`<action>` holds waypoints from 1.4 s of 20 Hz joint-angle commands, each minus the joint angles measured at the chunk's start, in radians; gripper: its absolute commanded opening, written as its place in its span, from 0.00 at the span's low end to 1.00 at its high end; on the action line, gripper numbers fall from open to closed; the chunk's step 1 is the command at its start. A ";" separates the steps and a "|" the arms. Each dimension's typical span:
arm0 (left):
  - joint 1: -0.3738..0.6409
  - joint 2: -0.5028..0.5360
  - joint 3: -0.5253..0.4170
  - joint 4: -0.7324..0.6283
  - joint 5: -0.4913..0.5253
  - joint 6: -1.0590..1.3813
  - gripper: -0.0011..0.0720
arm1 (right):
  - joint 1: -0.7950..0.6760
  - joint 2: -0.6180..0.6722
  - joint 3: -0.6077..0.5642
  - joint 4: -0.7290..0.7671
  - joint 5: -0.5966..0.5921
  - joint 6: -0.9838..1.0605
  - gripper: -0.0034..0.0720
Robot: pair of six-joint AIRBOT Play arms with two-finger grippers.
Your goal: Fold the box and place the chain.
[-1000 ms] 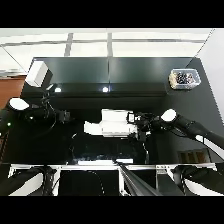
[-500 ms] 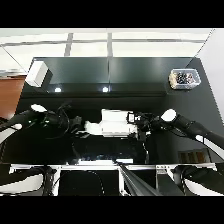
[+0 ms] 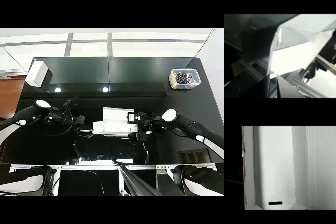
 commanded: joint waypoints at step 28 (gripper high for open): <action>0.045 -0.001 0.013 -0.146 0.002 0.251 0.13 | 0.001 0.000 0.000 0.002 0.003 -0.001 0.45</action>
